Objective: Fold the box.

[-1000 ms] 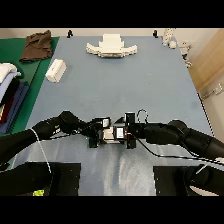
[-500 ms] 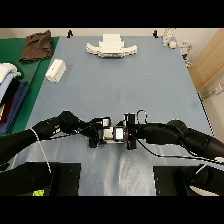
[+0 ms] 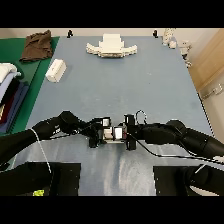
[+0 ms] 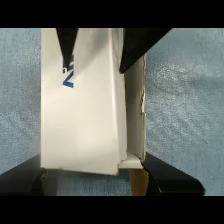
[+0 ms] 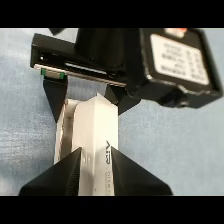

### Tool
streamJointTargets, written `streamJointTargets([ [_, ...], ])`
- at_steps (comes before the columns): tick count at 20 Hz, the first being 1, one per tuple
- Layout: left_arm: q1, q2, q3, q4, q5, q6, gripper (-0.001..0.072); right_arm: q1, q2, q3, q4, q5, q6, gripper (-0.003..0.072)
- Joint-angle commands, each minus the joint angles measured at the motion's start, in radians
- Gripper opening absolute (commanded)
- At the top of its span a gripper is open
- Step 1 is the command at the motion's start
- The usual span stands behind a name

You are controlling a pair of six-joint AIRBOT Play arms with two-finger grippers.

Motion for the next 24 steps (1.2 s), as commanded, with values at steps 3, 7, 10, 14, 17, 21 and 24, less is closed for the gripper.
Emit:
streamJointTargets([
  [3, 0.0, 0.001, 0.001, 0.0, 0.0, 0.0, 0.0428, 0.0, -0.023, 0.0, 0.0, -0.018, 0.032, 0.0276],
  [7, 0.0, 0.001, 0.001, 0.0, 0.0, 0.0, 0.0428, 0.0, -0.027, 0.001, 0.001, -0.04, 0.032, 0.0275],
  [10, 0.0, 0.001, 0.001, 0.0, 0.0, 0.0, 0.0428, 0.001, -0.027, 0.001, 0.003, -0.063, 0.048, 0.0275],
  [14, 0.0, 0.001, 0.001, 0.0, -0.001, 0.0, 0.0428, 0.001, -0.027, 0.0, 0.005, -0.064, 0.051, 0.0275],
  [17, 0.0, 0.001, 0.001, 0.0, -0.001, 0.0, 0.0427, 0.001, -0.027, 0.001, 0.006, -0.064, 0.058, 0.0275],
  [21, 0.0, 0.001, 0.001, 0.0, 0.0, 0.0, 0.0427, 0.001, -0.026, 0.001, 0.006, -0.067, 0.057, 0.0366],
  [24, 0.0, 0.001, 0.001, 0.001, -0.001, 0.0, 0.0427, 0.001, -0.026, 0.001, 0.005, -0.067, 0.057, 0.0435],
])
